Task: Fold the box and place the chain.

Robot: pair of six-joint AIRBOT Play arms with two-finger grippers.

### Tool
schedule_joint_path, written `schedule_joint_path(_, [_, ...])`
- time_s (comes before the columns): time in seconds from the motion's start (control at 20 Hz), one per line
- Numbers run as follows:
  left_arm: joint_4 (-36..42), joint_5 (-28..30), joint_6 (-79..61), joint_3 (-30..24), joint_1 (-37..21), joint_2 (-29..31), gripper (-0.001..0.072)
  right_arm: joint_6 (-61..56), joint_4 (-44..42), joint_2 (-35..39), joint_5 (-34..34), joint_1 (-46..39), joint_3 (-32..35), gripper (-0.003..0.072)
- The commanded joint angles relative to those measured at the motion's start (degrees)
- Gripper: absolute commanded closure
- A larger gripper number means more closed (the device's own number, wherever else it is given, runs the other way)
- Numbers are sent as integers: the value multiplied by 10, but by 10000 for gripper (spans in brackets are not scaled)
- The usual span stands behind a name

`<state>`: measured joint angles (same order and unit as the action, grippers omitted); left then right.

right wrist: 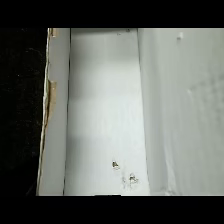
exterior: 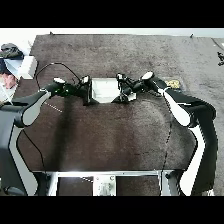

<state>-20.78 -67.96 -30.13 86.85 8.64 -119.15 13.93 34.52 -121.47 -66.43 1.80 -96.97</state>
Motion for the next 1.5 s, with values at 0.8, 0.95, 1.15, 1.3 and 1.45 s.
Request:
schedule_joint_path(0.8, [-2,-14,-4,0,-12,0,9,0,0,0,0,0,0,420])
schedule_joint_path(0.95, [-2,-14,-4,0,-12,0,10,0,0,0,0,0,0,420])
schedule_joint_path(1.15, [-2,-10,-4,0,-12,-1,11,0,0,0,0,0,0,420])
schedule_joint_path(1.3, [-2,-7,-3,0,-12,-1,11,0,0,0,0,0,0,420])
schedule_joint_path(1.45, [-2,-6,-3,0,-12,-1,11,0,0,0,0,0,0,421])
